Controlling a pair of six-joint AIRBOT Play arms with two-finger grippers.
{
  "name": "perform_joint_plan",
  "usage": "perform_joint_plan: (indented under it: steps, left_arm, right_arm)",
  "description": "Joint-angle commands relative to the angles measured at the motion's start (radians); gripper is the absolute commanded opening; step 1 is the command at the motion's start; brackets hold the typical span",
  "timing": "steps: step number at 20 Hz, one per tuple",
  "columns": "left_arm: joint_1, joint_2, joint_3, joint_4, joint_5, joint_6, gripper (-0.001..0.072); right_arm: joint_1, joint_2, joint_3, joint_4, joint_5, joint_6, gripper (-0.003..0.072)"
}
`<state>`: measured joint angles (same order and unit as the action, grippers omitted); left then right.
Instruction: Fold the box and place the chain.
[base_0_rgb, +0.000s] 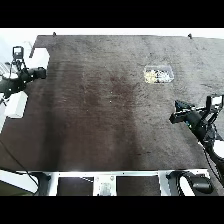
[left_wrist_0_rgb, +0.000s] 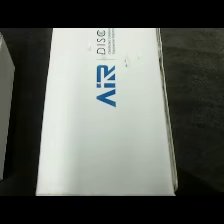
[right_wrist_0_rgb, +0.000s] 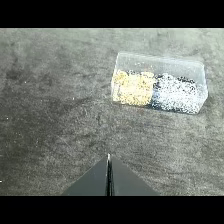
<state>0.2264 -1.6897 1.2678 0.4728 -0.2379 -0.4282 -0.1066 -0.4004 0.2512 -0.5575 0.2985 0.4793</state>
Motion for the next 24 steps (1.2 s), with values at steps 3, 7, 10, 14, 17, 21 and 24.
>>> perform_joint_plan:
  steps: [3, 7, 10, 14, 17, 21, 24]
  left_arm:
    - [0.008, -0.084, 0.020, 0.003, 0.019, 0.018, 0.0018]
    - [0.008, -0.130, 0.060, 0.002, -0.002, 0.018, 0.0017]
    - [0.008, -0.146, 0.091, 0.002, 0.000, 0.017, 0.0015]
    - [0.008, -0.149, 0.097, 0.002, 0.021, -0.008, 0.0017]
    - [0.008, -0.149, 0.097, 0.003, 0.010, -0.009, 0.0028]
    - [0.005, -0.149, 0.097, 0.002, -0.016, -0.020, 0.0189]
    - [0.005, -0.149, 0.097, 0.001, -0.028, -0.019, 0.0257]
  right_arm:
    - [0.000, 0.000, -0.012, 0.000, 0.001, 0.001, 0.0012]
    - [0.000, 0.000, -0.028, 0.000, 0.000, 0.019, 0.0012]
    - [0.000, 0.000, -0.030, 0.000, 0.000, 0.019, 0.0012]
    - [0.000, 0.000, -0.030, 0.000, 0.000, 0.019, 0.0012]
    - [0.000, 0.000, -0.030, 0.000, 0.000, 0.019, 0.0012]
    - [0.000, 0.000, -0.030, 0.000, 0.000, 0.019, 0.0012]
    - [0.000, 0.000, -0.030, 0.000, 0.001, 0.019, 0.0011]
